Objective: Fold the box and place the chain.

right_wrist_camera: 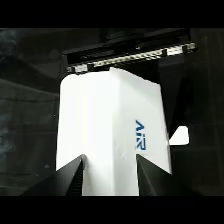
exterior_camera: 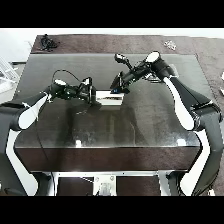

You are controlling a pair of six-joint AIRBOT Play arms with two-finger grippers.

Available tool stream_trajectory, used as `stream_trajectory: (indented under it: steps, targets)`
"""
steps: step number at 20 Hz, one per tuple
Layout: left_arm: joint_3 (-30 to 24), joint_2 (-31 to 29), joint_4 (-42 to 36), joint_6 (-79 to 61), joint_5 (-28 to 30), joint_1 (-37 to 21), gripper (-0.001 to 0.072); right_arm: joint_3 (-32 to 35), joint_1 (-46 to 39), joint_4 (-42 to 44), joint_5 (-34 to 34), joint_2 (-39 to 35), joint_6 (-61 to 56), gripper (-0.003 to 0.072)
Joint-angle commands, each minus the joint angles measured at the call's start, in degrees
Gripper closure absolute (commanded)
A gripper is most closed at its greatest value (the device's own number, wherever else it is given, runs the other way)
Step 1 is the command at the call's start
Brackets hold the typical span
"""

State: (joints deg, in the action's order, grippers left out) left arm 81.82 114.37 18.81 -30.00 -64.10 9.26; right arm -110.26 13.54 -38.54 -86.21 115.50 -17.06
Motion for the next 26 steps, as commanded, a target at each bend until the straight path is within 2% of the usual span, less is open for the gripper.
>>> stream_trajectory:
  steps: [1,5,7,11,13,18,22,26]
  targets:
    - [0.0,0.0,0.0,0.0,0.0,0.0,0.0293,0.6,-0.5,-0.1,-1.7,-0.5,-0.9,0.0307]
    - [0.0,0.0,0.0,0.0,0.0,0.0,0.0293,5.6,-0.5,-1.2,-1.3,-1.2,-0.8,0.0353]
    - [0.0,0.0,0.0,0.0,0.0,0.0,0.0293,7.4,-0.5,-1.3,0.9,-1.9,-0.2,0.0353]
    - [0.0,0.0,0.0,0.0,0.0,0.0,0.0293,7.6,-0.1,-0.9,2.4,-2.1,0.5,0.0353]
    - [0.0,0.0,0.0,0.0,0.0,0.0,0.0293,7.6,0.0,-0.9,2.6,-2.3,0.7,0.0386]
    - [0.0,0.0,0.0,0.0,0.0,0.0,0.0293,9.0,0.0,0.1,3.1,-6.8,2.0,0.0392]
    - [0.0,0.0,0.0,0.0,0.0,0.0,0.0293,14.9,0.0,1.5,10.7,-8.7,7.6,0.0392]
    - [0.0,0.0,0.0,0.0,0.0,0.0,0.0293,19.0,0.0,4.3,15.1,-9.0,10.9,0.0394]
